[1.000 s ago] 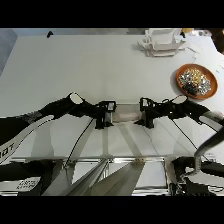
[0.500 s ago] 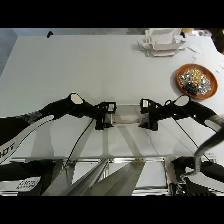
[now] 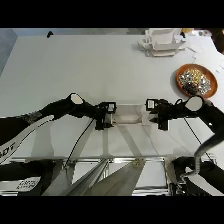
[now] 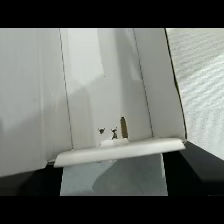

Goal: Fold the box and place the chain.

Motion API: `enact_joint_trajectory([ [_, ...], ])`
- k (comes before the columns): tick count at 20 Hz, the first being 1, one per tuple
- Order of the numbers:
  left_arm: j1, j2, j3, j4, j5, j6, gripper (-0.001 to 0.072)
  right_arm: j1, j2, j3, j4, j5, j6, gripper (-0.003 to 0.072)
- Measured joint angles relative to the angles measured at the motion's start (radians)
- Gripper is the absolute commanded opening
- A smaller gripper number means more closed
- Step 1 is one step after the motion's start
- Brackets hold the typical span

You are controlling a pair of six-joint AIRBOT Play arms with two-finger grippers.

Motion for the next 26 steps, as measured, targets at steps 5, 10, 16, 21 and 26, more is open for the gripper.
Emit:
enact_joint_trajectory([
  [5, 0.0, 0.0, 0.0, 0.0, 0.002, 0.0, 0.0088, 0.007, 0.093, 0.0, 0.246, -0.027, 0.01, 0.0017],
  [10, 0.0, 0.0, 0.0, -0.001, 0.003, 0.0, 0.0088, 0.052, -0.008, 0.0, 0.541, -0.202, -0.001, 0.0017],
  [16, 0.0, 0.0, 0.0, -0.002, 0.003, -0.002, 0.0088, 0.068, -0.199, 0.0, 0.663, -0.378, 0.135, 0.0016],
  [21, 0.0, 0.0, 0.0, -0.003, 0.003, -0.002, 0.0088, 0.07, -0.252, 0.001, 0.634, -0.387, 0.21, 0.0017],
  [26, 0.0, 0.0, 0.0, 0.0, 0.003, 0.002, 0.0088, 0.07, -0.136, 0.008, 0.502, -0.365, 0.305, 0.0015],
])
